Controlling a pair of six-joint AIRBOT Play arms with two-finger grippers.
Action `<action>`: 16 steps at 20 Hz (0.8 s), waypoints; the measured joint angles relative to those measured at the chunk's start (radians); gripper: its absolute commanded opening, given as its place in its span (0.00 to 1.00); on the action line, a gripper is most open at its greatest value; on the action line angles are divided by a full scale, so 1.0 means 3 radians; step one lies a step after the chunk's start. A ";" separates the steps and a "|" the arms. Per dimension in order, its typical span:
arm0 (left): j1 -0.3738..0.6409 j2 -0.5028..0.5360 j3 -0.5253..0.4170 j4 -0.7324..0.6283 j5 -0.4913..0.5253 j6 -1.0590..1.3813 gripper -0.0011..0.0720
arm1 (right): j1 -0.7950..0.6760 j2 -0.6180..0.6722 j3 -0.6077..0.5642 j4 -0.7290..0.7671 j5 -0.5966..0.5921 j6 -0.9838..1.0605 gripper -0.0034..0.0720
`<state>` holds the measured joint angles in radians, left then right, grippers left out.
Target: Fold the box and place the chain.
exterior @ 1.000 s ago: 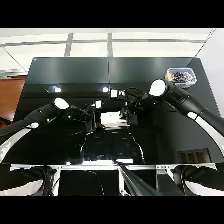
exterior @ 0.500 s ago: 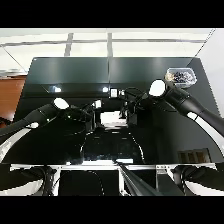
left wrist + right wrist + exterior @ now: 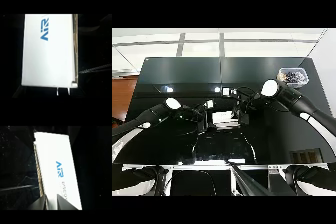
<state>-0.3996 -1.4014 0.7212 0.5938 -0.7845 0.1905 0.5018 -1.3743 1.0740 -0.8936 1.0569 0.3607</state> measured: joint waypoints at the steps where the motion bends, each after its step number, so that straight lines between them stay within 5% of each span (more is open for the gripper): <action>1: 0.0000 0.0000 0.0000 0.0000 0.0000 0.0000 0.68 | 0.0004 0.0000 0.0000 0.0000 -0.0001 0.0009 0.21; 16: 0.0000 0.0000 0.0000 0.0001 -0.0001 0.0003 0.68 | 0.0062 -0.0053 0.0000 0.0013 -0.0038 0.0123 0.32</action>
<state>-0.3996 -1.4014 0.7212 0.5941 -0.7849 0.1913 0.5205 -1.3903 1.0740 -0.8898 1.0454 0.3977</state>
